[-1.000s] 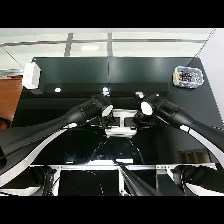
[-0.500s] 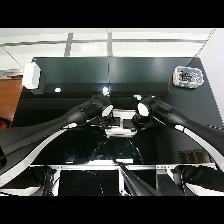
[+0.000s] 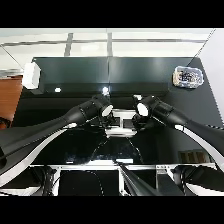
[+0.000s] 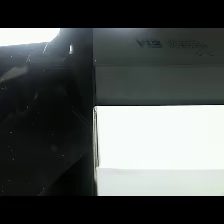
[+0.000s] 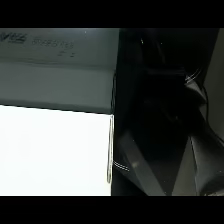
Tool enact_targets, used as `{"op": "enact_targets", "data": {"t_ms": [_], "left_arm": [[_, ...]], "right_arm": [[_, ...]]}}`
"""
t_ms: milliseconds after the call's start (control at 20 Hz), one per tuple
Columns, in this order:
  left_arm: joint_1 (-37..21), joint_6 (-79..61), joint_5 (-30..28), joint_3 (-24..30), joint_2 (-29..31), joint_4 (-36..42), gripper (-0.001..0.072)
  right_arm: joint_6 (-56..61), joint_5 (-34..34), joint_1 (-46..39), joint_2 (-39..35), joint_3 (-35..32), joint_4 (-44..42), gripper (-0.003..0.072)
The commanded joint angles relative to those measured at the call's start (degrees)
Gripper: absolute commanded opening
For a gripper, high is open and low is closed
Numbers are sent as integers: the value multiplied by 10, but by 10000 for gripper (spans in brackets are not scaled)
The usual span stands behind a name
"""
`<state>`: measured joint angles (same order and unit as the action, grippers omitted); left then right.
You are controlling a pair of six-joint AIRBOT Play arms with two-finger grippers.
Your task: Fold the box and place the chain.
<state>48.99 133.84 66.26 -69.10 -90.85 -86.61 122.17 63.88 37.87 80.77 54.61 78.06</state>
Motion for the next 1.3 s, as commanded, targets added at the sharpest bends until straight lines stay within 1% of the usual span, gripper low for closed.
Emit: {"op": "enact_targets", "data": {"t_ms": [0, 50, 150, 250, 300, 550, 600, 700, 750, 900, 1000, 1150, 1250], "left_arm": [[0, 1, 2, -1, 0, 1, 24], [0, 1, 2, -1, 0, 1, 25], [0, 1, 2, -1, 0, 1, 25], [0, 1, 2, -1, 0, 1, 25], [0, 1, 2, -1, 0, 1, 25], [0, 1, 2, -1, 0, 1, 25], [0, 1, 2, -1, 0, 1, 25], [0, 1, 2, -1, 0, 1, 25], [0, 1, 2, -1, 0, 1, 25], [0, 1, 2, -1, 0, 1, 25], [0, 1, 2, -1, 0, 1, 25], [0, 1, 2, -1, 0, 1, 25], [0, 1, 2, -1, 0, 1, 25]], "right_arm": [[3, 2, 0, 0, 0, 0, 261], [3, 2, 0, 0, 0, 0, 274], [3, 2, 0, 0, 0, 0, 268], [2, 1, 0, 0, 0, 1, 21], [2, 1, 0, 0, 0, 1, 11], [2, 0, 0, 0, 0, 3, 12], [2, 0, 0, 0, 0, 7, 20], [3, 4, 0, -2, 0, 16, 347], [2, 6, 0, -4, 0, 18, 451], [-15, 16, 0, -23, 0, 16, 458], [-41, 28, 0, -60, 0, 19, 457], [-43, 31, -2, -156, 0, 52, 457], [-62, 28, -7, -230, 0, 91, 457]]}}
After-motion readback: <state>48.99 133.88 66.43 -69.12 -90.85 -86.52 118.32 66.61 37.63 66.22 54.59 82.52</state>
